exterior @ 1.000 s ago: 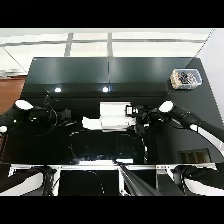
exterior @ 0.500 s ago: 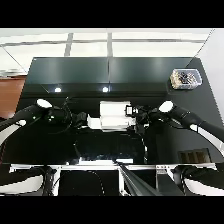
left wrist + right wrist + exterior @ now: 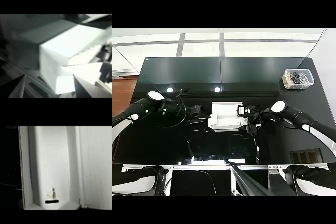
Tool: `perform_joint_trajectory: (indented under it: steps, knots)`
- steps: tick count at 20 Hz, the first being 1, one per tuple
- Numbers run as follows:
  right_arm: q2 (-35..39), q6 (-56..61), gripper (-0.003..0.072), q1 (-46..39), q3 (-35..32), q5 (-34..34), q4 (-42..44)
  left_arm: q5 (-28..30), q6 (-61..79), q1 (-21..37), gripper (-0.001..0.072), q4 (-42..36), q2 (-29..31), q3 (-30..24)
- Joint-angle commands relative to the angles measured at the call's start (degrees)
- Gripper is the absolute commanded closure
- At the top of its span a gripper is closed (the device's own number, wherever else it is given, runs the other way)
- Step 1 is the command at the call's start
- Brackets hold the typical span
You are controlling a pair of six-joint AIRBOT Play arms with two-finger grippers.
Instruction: Fold the box and place the chain.
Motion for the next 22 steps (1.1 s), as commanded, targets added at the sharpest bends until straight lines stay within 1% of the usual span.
perform_joint_trajectory:
  steps: [1, 2, 3, 5, 6, 8, 9, 13, 18, 22]
  knots:
    - [-0.02, 0.00, 0.0453, -0.02, 0.02, 0.00, 0.02, -1.81, 0.07, -2.69, 0.0053, -1.95, -0.04, 1.18]
    - [-0.02, 0.00, 0.0452, -0.02, 0.02, 0.00, 0.02, -2.05, -0.11, -3.50, 0.0127, -1.95, -0.04, 1.62]
    - [-0.02, 0.00, 0.0453, -0.02, 0.02, 0.00, 0.02, -2.23, -0.11, -4.11, 0.0158, -1.95, -0.04, 2.05]
    - [-0.02, 0.00, 0.0453, -0.02, 0.02, 0.00, 0.02, -2.54, -0.87, -5.03, 0.0169, -1.90, -0.04, 2.95]
    - [-0.02, 0.00, 0.0453, -0.02, 0.02, 0.00, 0.04, -2.49, -2.01, -5.49, 0.0209, -1.81, -0.04, 3.41]
    - [-0.02, 0.00, 0.0453, -0.02, 0.02, 0.00, 0.04, -2.40, -4.37, -6.38, 0.0212, -0.94, -0.02, 4.44]
    - [-0.02, 0.02, 0.0453, -0.02, 0.02, 0.00, 0.04, -2.40, -6.36, -7.04, 0.0213, 0.72, -0.02, 5.25]
    - [-0.02, 0.00, 0.0452, -0.02, 0.02, 0.00, 0.04, -1.38, -16.06, -10.58, 0.0212, 12.07, -0.02, 9.20]
    - [-0.02, 0.02, 0.0452, -0.02, 0.02, 0.00, 0.02, 1.64, -25.22, -16.65, 0.0212, 22.36, -0.02, 13.42]
    - [-0.02, 0.00, 0.0453, -0.02, 0.02, -0.02, 0.04, 5.70, -32.65, -21.20, 0.0213, 29.88, -0.02, 14.91]
